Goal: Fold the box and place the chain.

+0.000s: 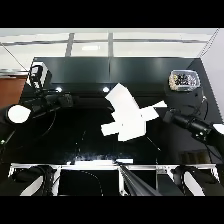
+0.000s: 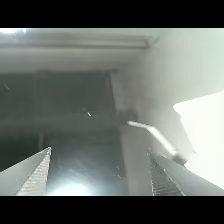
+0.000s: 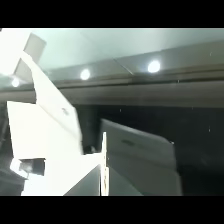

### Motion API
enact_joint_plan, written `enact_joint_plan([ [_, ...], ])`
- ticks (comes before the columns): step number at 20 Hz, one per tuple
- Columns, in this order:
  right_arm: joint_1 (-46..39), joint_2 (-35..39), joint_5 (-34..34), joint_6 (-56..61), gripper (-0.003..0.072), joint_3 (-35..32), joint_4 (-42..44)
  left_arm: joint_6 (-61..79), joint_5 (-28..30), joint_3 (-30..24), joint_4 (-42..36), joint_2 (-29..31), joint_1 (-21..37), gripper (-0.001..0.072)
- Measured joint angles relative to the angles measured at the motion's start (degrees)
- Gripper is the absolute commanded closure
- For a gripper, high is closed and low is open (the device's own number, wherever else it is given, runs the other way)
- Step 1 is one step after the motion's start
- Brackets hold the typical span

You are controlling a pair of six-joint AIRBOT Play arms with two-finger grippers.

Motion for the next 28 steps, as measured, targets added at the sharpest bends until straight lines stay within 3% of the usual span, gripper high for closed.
enact_joint_plan([
  [7,0.94,0.37,-2.36,-3.85,0.0676,-2.12,-4.15,0.02,-4.33,0.00,-5.38,-5.40,-2.89,0.0004],
  [11,1.01,0.39,-0.09,-4.94,0.0676,-2.32,-5.55,0.02,-5.03,0.00,-7.98,-8.33,-6.80,0.0004],
  [18,1.03,0.39,1.73,-5.53,0.0676,-2.32,-6.12,6.03,-10.40,0.72,-27.74,-19.04,-9.27,0.0004],
  [22,1.01,0.39,1.95,-5.57,0.0676,-2.32,-6.19,9.42,-13.49,1.42,-34.21,-25.00,-9.46,0.0003],
  [28,1.01,0.39,2.14,-5.60,0.0676,-2.32,-6.25,23.39,-18.05,2.25,-50.95,-33.59,-10.71,0.0005],
])
